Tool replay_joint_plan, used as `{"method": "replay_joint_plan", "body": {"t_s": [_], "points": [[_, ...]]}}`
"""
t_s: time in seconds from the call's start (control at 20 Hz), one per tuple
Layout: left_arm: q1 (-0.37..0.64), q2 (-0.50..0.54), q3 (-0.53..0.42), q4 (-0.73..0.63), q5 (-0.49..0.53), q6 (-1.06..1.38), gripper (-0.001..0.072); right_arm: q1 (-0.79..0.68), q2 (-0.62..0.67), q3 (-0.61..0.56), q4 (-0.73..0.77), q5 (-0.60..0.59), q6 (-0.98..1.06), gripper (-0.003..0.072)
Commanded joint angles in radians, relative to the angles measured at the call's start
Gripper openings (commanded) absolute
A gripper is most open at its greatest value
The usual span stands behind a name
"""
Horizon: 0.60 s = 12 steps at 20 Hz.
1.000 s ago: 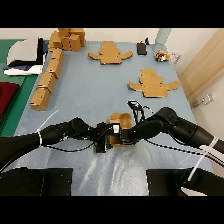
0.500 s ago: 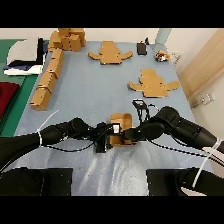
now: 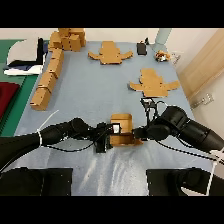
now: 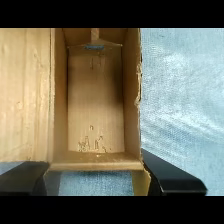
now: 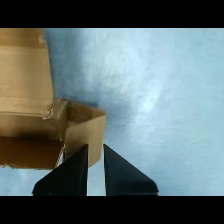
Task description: Fold the box.
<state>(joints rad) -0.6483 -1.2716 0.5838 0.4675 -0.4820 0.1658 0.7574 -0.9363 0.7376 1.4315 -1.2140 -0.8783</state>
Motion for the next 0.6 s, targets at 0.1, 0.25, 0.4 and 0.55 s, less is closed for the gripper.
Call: {"method": "replay_joint_plan", "body": {"t_s": [0.1, 0.25, 0.4, 0.55], "points": [[0.000, 0.000, 0.001, 0.000, 0.000, 0.000, 0.0392, -0.014, 0.089, -0.001, -0.084, -0.097, 0.078, 0.0177], [0.000, 0.000, 0.001, 0.000, 0.000, 0.000, 0.0391, -0.148, 0.102, -0.043, -0.075, -0.134, 0.076, 0.0042], [0.000, 0.000, 0.001, 0.000, 0.000, 0.000, 0.0392, -0.333, 0.100, -0.120, 0.087, -0.018, -0.037, 0.0001], [0.000, 0.000, 0.001, 0.000, 0.000, 0.000, 0.0392, -0.452, 0.084, -0.191, 0.330, 0.109, -0.234, 0.0001]]}}
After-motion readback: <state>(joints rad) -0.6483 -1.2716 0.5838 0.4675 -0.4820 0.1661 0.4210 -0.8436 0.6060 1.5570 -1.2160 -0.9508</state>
